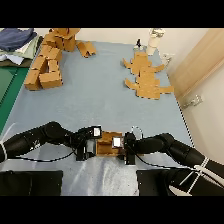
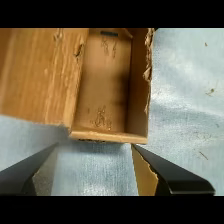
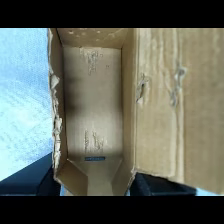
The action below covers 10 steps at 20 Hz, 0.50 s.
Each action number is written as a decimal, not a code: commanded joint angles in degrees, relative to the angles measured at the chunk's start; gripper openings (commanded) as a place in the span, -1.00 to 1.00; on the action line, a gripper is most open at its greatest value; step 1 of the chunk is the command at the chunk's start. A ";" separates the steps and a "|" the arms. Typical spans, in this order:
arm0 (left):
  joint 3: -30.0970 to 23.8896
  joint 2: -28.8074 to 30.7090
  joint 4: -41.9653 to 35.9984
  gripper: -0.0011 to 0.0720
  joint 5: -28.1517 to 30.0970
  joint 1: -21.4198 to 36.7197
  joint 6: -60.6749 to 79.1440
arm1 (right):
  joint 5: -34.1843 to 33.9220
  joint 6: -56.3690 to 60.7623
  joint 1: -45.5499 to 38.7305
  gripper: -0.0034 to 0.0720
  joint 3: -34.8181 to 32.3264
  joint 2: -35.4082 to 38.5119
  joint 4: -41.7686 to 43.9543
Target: Fold the box.
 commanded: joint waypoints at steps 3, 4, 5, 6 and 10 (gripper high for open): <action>-0.61 -2.25 -6.78 0.96 0.39 0.11 8.59 | 0.04 0.02 -0.02 0.43 0.00 0.00 0.02; -0.61 -2.45 -6.78 0.96 0.39 0.11 8.59 | 0.02 0.02 -0.02 0.43 0.00 0.00 0.02; -0.61 -2.64 -6.78 0.96 0.42 0.11 8.59 | 0.04 0.02 -0.02 0.43 0.02 0.00 0.02; -0.61 -2.82 -6.78 0.96 0.39 0.11 8.59 | 0.04 0.02 -0.02 0.43 0.02 0.00 0.02; -0.61 -3.89 -9.44 0.96 0.37 0.09 11.65 | 0.02 0.02 -0.02 0.43 0.02 0.00 0.02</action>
